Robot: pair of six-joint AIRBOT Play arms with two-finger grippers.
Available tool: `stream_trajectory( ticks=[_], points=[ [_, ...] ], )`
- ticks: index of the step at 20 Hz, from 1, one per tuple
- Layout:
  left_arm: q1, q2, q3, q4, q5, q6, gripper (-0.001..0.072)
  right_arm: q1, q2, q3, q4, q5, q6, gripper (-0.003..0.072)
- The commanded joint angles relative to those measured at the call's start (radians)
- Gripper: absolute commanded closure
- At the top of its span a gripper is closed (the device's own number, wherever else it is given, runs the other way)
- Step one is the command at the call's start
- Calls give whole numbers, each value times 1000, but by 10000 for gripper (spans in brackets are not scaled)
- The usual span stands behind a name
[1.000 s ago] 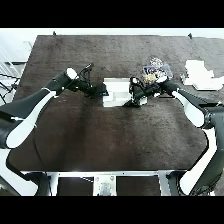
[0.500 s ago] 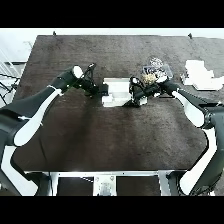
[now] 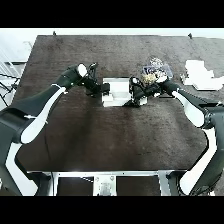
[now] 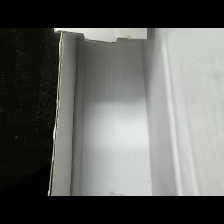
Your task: Fold the box and place the chain.
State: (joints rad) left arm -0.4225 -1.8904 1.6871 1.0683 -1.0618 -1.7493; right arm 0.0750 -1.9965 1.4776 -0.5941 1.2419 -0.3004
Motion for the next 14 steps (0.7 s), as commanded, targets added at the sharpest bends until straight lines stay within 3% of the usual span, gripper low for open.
stream_trajectory(
  ticks=[1, 4, 14],
  points=[
    [-5, -40, 69, 32, -76, -53, 282, 1, 0, 0, 0, 0, 0, 107],
    [-19, -62, 129, 92, -130, -87, 285, 1, 0, 0, 0, 1, 0, 106],
    [-44, -94, 160, 169, -178, -155, 290, 1, 0, 0, 0, 1, 0, 106]
  ],
)
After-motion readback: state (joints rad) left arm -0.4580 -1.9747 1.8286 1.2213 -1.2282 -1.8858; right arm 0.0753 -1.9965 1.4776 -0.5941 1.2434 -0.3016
